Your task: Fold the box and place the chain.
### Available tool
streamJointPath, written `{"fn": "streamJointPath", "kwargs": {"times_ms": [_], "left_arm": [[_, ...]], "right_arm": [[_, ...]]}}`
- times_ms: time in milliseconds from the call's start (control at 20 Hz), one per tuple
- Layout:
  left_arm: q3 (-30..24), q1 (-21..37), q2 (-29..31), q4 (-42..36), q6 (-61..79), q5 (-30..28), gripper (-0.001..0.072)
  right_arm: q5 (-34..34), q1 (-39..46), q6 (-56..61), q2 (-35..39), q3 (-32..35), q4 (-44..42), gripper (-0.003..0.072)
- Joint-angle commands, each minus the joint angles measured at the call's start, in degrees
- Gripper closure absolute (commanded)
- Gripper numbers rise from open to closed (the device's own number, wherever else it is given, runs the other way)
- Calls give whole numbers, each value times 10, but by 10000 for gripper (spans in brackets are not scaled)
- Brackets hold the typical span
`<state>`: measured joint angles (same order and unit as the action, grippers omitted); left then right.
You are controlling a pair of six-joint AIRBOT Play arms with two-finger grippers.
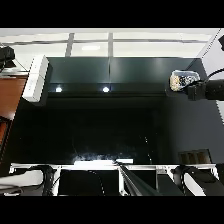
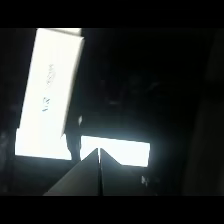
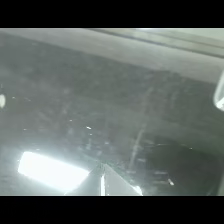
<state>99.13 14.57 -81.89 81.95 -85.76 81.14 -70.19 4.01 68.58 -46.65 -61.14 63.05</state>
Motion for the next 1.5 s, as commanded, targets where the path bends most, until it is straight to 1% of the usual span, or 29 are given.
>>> {"fn": "streamJointPath", "kwargs": {"times_ms": [0, 50, 150, 200, 250, 300, 350, 400, 450, 550, 600, 1450], "left_arm": [[-169, -63, 152, -2, 1, -170, 682], [-242, -83, 201, -2, 1, -229, 683], [-409, -131, 309, -4, 5, -356, 682], [-484, -155, 354, -4, 5, -413, 681], [-558, -177, 396, -4, 5, -464, 681], [-616, -194, 426, -4, 5, -499, 681], [-660, -208, 446, -4, 5, -517, 681], [-692, -218, 457, -3, 5, -521, 681], [-708, -224, 461, -4, 5, -518, 681], [-712, -235, 461, -4, 4, -514, 682], [-712, -239, 461, -4, 5, -514, 681], [-712, -241, 460, -4, 4, -515, 681]], "right_arm": [[70, 0, -28, 7, 28, 17, 672], [115, 0, -56, 10, 53, 11, 672], [230, 0, -150, 22, 117, -38, 671], [282, 0, -182, 22, 143, -65, 672], [331, 0, -189, 21, 167, -74, 671], [364, 0, -189, 20, 188, -73, 671], [383, 0, -189, 20, 209, -72, 671], [384, 0, -189, 20, 222, -70, 671], [379, 0, -189, 20, 233, -66, 671], [346, 0, -189, 21, 237, -54, 671], [341, 0, -189, 21, 237, -55, 671], [340, 0, -189, 21, 237, -56, 671]]}}
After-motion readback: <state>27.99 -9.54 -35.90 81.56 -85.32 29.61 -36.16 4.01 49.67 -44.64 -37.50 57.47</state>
